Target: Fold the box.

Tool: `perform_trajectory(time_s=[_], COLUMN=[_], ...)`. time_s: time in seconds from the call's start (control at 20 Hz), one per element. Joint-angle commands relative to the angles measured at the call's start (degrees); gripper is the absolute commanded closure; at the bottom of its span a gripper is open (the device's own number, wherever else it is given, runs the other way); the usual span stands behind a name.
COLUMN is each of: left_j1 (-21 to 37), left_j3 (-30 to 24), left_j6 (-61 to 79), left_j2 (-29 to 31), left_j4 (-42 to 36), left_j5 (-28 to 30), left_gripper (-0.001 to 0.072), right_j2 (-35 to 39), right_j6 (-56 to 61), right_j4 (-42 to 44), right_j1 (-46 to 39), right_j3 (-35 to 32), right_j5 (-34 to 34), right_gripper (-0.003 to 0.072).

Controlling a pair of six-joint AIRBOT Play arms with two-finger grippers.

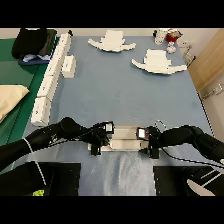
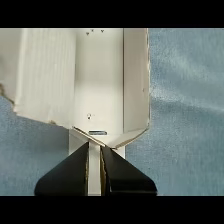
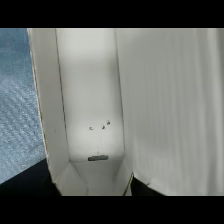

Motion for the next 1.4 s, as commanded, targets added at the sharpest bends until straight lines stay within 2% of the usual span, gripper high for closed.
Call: perform_trajectory(time_s=[0.0,0.2,0.75,0.8,0.85,0.9,1.35], left_j1=[-1.3,-1.3,-1.3,-1.3,-1.3,-1.3,-1.3], left_j3=[0.1,0.2,0.2,0.2,0.2,0.2,0.2], left_j6=[0.3,3.4,4.8,4.8,4.8,4.8,4.7], left_j2=[-0.2,-0.2,-1.9,-1.9,-1.9,-1.9,-1.9], left_j4=[-2.1,-6.8,-9.2,-9.7,-10.6,-11.5,-11.8], left_j5=[0.4,0.4,1.9,2.0,1.9,1.9,1.9], left_gripper=[0.0597,0.0597,0.0591,0.0525,0.0299,0.0207,0.0207], right_j2=[0.0,0.0,0.0,0.0,0.0,0.0,0.0], right_j6=[0.0,0.0,0.0,0.0,0.0,0.0,0.0], right_j4=[0.0,0.0,0.0,0.0,0.0,0.0,0.0], right_j1=[0.0,0.0,0.0,0.0,0.0,0.0,0.0], right_j3=[0.0,0.0,0.0,0.0,0.0,0.0,0.0], right_j5=[0.0,0.0,0.0,0.0,0.0,0.0,0.0], right_gripper=[0.0251,0.0251,0.0250,0.0251,0.0251,0.0251,0.0251])
